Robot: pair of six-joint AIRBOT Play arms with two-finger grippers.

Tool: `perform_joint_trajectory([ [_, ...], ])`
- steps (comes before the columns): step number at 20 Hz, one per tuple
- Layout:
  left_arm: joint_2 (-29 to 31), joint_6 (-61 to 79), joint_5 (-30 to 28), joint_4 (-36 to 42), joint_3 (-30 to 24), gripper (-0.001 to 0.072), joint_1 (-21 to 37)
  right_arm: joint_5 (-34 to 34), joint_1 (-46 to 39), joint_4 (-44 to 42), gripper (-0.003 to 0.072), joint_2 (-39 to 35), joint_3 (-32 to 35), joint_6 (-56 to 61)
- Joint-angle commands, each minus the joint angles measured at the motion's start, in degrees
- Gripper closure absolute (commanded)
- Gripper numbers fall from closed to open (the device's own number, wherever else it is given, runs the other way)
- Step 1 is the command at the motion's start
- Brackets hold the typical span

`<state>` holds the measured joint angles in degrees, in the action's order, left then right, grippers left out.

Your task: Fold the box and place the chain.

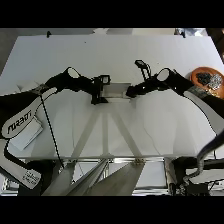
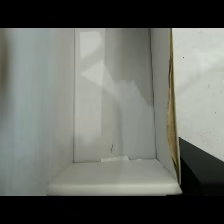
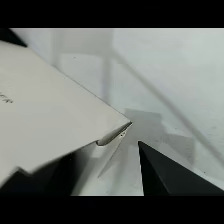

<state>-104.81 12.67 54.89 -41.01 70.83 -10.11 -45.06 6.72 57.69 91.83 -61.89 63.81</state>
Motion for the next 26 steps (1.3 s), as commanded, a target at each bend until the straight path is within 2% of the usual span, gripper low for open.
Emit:
perform_joint_trajectory([
  [1,0.0,-0.07,0.17,-0.17,0.0,0.0193,0.0,-0.28,3.1,12.5,0.026,-0.9,-0.04,11.63],
  [6,0.0,-0.07,0.2,-0.17,0.0,0.0193,0.0,0.42,6.34,13.0,0.0261,-0.9,-1.09,15.3],
  [9,0.0,-0.07,0.17,-0.17,0.0,0.0193,0.0,0.81,7.8,16.17,0.026,-0.9,-2.71,19.96],
  [12,0.0,-0.07,0.17,-0.17,0.0,0.0193,0.0,1.44,8.85,17.59,0.0163,-0.87,-2.93,26.14],
  [15,0.0,-0.07,0.17,-0.17,0.0,0.0193,0.0,1.75,10.38,18.53,0.0161,-0.87,-2.93,34.8],
  [17,0.0,-0.07,0.17,-0.17,0.0,0.0193,0.0,2.82,11.47,18.91,0.0162,-0.87,-2.93,36.59],
  [20,0.0,-0.07,0.2,-0.17,0.0,0.0193,0.0,3.19,13.05,24.37,0.0173,-0.87,-2.93,39.89],
  [22,0.0,-0.07,0.17,-0.17,0.0,0.0193,0.0,1.64,13.81,29.99,0.0226,-0.87,-2.93,46.18],
  [25,0.0,-0.07,0.17,-0.17,0.0,0.0193,0.0,-0.79,14.53,34.23,0.0241,-0.87,-2.93,51.45],
  [26,0.0,-0.07,0.2,-0.17,0.0,0.0193,0.0,-0.76,14.8,34.73,0.0301,-0.87,-2.93,53.22],
])
